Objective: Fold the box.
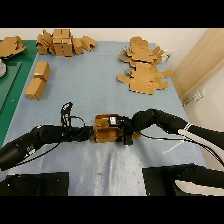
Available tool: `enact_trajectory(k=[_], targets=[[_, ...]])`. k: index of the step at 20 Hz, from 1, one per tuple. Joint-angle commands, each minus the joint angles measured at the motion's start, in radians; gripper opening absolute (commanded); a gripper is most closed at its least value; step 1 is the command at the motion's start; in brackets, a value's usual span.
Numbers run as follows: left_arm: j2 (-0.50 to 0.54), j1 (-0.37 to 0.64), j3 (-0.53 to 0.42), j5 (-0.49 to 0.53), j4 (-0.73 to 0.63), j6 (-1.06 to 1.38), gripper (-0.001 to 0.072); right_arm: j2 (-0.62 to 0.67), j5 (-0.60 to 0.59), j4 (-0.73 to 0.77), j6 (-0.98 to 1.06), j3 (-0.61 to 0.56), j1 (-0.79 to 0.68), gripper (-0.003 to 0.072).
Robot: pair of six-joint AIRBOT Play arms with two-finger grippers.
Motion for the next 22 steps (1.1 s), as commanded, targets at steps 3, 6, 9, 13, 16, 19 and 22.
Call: enact_trajectory(k=[3, 6, 9, 13, 16, 19, 22], targets=[[0.006, -0.051, 0.036, -0.029, 0.145, -0.183, 0.0012, 0.0, -0.006, 0.0, 0.0, 0.0, 0.0, 0.0443], [0.028, -0.051, 0.036, -0.042, 0.145, -0.183, 0.0012, 0.0, -0.006, 0.0, 0.0, 0.0, 0.0, 0.0442], [0.045, -0.051, 0.042, -0.05, 0.145, -0.172, 0.0013, 0.0, -0.007, 0.0, 0.0, 0.0, 0.0, 0.0442], [0.045, -0.051, 0.048, -0.059, 0.14, -0.17, 0.028, 0.0, -0.007, 0.0, 0.0, 0.0, 0.0, 0.0443], [0.045, -0.051, 0.049, -0.059, 0.129, -0.17, 0.0285, 0.0, -0.007, 0.0, 0.0, 0.0, 0.0, 0.0443], [0.045, -0.052, 0.051, -0.058, 0.109, -0.166, 0.0286, 0.0, -0.007, 0.0, 0.0, 0.0, 0.0, 0.0443], [0.045, -0.052, 0.058, -0.056, 0.047, -0.083, 0.0287, 0.0, -0.007, 0.0, 0.0, 0.0, 0.0, 0.0443]])
